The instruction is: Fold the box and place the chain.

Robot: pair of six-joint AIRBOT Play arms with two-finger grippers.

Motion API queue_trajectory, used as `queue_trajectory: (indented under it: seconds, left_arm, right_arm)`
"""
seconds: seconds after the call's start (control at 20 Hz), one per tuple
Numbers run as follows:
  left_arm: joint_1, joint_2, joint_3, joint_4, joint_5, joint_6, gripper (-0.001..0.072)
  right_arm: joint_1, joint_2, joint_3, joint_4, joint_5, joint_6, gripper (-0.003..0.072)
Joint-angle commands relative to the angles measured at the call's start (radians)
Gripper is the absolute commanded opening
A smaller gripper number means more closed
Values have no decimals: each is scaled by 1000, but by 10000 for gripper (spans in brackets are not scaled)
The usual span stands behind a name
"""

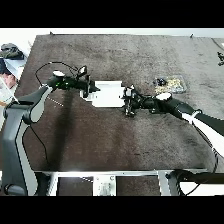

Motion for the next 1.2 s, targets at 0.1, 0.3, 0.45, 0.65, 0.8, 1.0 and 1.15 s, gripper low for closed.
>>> queue_trajectory:
  seconds: [0.1, 0.3, 0.45, 0.65, 0.8, 1.0, 1.15]
  left_arm:
    - [0, 0, 0, -3, 1, 0, 14]
    - [0, 0, 0, -4, 0, 0, 14]
    - [0, 0, 0, -5, 1, 0, 13]
    - [0, 0, 0, -6, 0, 0, 14]
    - [0, 0, 0, -6, 1, 0, 14]
    - [0, 0, 0, -6, 1, 0, 14]
    - [0, 0, 0, -6, 1, 0, 13]
  right_arm:
    - [35, -60, 40, -51, -39, -55, 592]
    - [62, -95, 74, -94, -134, -37, 591]
    - [61, -106, 103, -93, -173, -11, 590]
    - [48, -90, 151, -94, -187, 40, 591]
    - [25, -62, 154, -94, -178, 40, 591]
    - [23, -56, 175, -94, -176, 40, 591]
    - [20, -86, 221, -99, -182, 59, 588]
